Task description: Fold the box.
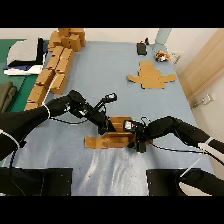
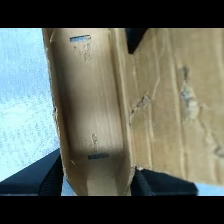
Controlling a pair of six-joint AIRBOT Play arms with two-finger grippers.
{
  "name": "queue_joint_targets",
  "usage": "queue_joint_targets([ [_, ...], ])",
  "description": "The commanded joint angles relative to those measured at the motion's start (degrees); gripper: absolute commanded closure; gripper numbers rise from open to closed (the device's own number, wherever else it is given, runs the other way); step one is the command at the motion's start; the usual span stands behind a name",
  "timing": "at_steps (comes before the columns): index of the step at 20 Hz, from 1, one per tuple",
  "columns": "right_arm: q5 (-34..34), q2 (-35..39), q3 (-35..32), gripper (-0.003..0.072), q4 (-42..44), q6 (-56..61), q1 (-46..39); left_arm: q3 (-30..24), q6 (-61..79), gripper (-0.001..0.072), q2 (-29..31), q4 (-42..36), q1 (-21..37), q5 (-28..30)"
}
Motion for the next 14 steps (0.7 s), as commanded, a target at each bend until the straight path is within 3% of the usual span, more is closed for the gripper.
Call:
queue_joint_targets([
  [1, -0.04, -0.04, -0.04, 0.0221, 0.00, 0.04, 0.07, 0.04, 0.00, 0.0695, 0.02, 0.00, 0.04, 0.00],
  [5, -0.09, -0.04, -0.04, 0.0220, 0.00, 0.04, 0.07, 0.04, 0.00, 0.0694, 0.02, 0.00, 0.04, 0.00],
  [6, -0.07, -0.04, -0.04, 0.0192, 0.02, 0.04, 0.07, 0.04, 0.00, 0.0695, 0.02, 0.00, 0.04, 0.00],
  [7, -0.07, -0.04, -0.04, 0.0110, 0.02, 0.04, 0.07, 0.04, 0.00, 0.0695, 0.02, 0.00, 0.04, 0.00],
  [8, -0.04, -0.04, -0.04, 0.0103, 0.00, 0.04, 0.07, 0.04, 0.00, 0.0695, 0.02, 0.00, 0.04, 0.00],
  [11, -0.04, -0.04, -0.04, 0.0116, -0.02, 0.04, 0.07, 0.04, 0.00, 0.0695, 0.02, -0.96, 0.04, 0.02],
  [13, -0.09, -0.04, -0.04, 0.0217, 0.00, 0.04, 0.07, 0.04, 0.00, 0.0695, 0.02, -1.36, 0.04, 0.02],
  [14, -0.09, -0.04, -0.04, 0.0217, -0.02, 0.04, 0.07, 0.04, 0.00, 0.0695, 0.02, -1.36, 0.04, 0.02],
])
